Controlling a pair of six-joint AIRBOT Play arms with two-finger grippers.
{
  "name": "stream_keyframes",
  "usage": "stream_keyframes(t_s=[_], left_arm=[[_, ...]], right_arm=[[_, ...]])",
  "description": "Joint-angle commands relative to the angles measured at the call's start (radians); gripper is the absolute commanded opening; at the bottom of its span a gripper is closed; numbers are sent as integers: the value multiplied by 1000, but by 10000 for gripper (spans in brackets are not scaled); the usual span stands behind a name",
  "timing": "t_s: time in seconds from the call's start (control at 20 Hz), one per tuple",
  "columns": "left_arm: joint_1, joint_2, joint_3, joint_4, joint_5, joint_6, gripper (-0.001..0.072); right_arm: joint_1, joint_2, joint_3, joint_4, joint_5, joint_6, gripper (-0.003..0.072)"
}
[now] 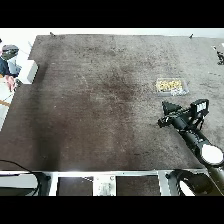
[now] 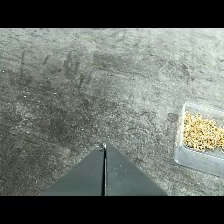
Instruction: Fold the box and place the chain.
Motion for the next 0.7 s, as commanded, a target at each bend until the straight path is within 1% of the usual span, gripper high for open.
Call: stream_keyframes(t_s=[0.0, 0.1, 0.15, 0.25, 0.45, 0.55, 0.65], left_arm=[[1, 149, -84, -30, 134, -2, 4], [1, 258, -205, -30, 245, 7, 4], [1, 318, -274, -30, 272, 31, 4], [1, 433, -409, -31, 298, 79, 4], [1, 672, -690, -35, 400, 110, 4], [1, 792, -825, -54, 423, 115, 4], [1, 912, -954, -104, 423, 115, 4]], right_arm=[[0, 0, 0, 0, 0, 0, 10], [0, 0, 0, 0, 0, 0, 10], [0, 0, 0, 0, 0, 0, 10], [0, 0, 0, 0, 0, 0, 10], [0, 0, 0, 0, 0, 0, 10], [0, 0, 0, 0, 0, 0, 10], [0, 0, 0, 0, 0, 0, 10]])
